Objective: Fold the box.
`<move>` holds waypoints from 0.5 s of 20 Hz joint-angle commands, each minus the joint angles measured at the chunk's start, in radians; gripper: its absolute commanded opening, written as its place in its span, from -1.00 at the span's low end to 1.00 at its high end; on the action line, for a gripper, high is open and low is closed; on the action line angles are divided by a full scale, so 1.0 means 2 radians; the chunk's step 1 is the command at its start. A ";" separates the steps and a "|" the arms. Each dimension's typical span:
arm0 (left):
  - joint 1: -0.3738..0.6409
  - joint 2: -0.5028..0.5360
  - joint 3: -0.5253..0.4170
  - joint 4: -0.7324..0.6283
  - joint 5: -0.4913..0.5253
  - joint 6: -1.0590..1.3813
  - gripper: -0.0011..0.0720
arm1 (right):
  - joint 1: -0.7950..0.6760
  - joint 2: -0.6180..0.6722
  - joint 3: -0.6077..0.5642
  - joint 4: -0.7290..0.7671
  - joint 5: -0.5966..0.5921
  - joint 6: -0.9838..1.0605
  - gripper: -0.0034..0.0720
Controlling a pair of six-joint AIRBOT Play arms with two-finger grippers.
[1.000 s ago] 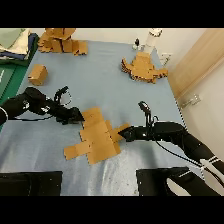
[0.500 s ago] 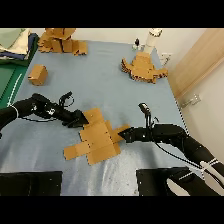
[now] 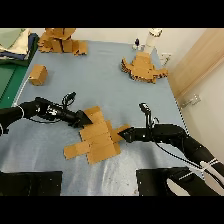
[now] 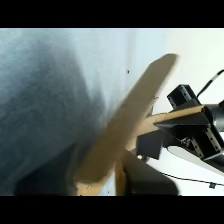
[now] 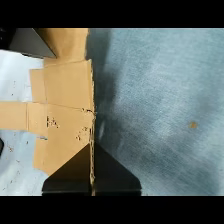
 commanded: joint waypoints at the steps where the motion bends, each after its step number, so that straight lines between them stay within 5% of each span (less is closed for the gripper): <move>1: 0.000 -0.004 0.000 -0.005 -0.018 0.020 -0.22 | 0.001 0.001 0.000 0.000 0.001 0.002 -0.91; 10: 0.003 -0.004 0.000 -0.007 -0.007 0.031 -0.35 | 0.001 0.000 0.000 0.000 0.001 0.002 -0.90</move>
